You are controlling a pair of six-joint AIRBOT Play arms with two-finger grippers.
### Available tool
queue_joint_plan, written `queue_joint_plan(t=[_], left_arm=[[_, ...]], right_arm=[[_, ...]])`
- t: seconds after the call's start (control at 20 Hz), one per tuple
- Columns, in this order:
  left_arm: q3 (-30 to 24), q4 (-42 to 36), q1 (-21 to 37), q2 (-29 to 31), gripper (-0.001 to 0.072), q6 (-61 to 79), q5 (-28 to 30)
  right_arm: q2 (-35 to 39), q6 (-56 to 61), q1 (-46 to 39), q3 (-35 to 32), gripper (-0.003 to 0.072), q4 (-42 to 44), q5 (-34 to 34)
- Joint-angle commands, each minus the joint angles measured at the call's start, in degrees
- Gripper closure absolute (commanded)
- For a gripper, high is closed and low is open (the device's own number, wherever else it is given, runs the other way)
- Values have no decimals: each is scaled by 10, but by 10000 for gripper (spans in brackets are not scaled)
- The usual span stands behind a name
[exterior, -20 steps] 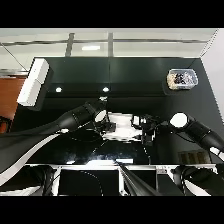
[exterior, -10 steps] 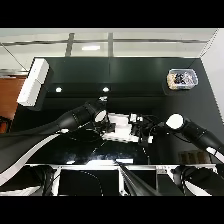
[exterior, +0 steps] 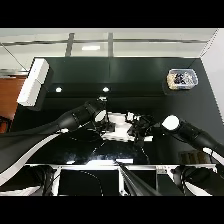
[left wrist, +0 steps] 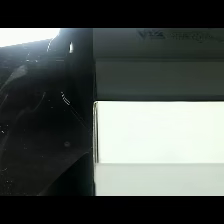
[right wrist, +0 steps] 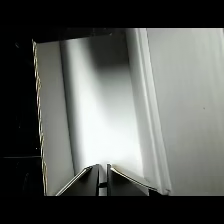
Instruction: Fold the box and place the chain.
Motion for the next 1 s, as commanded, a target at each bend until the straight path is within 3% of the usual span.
queue_joint_plan(t=[0.0,0.1,0.2,0.35,0.4,0.45,0.55,0.8,0.95], left_arm=[[0,-3,0,0,683,0,1],[0,-3,0,0,682,0,0],[0,-3,0,0,682,0,1],[0,-3,0,0,682,0,1],[0,-3,0,0,683,0,1],[0,-3,0,0,683,0,1],[0,-3,0,0,682,0,1],[0,-3,0,0,682,0,1],[0,-3,0,0,682,0,1]], right_arm=[[-12,1,4,0,628,20,-3],[-17,2,3,0,613,21,-8],[-17,1,3,0,351,21,-28],[-17,1,3,0,420,21,-34],[-17,1,3,1,311,21,-36],[-17,1,3,1,325,20,-37],[-17,1,3,1,593,20,-37],[14,56,-25,2,631,4,-5],[61,157,-107,17,632,-66,120]])
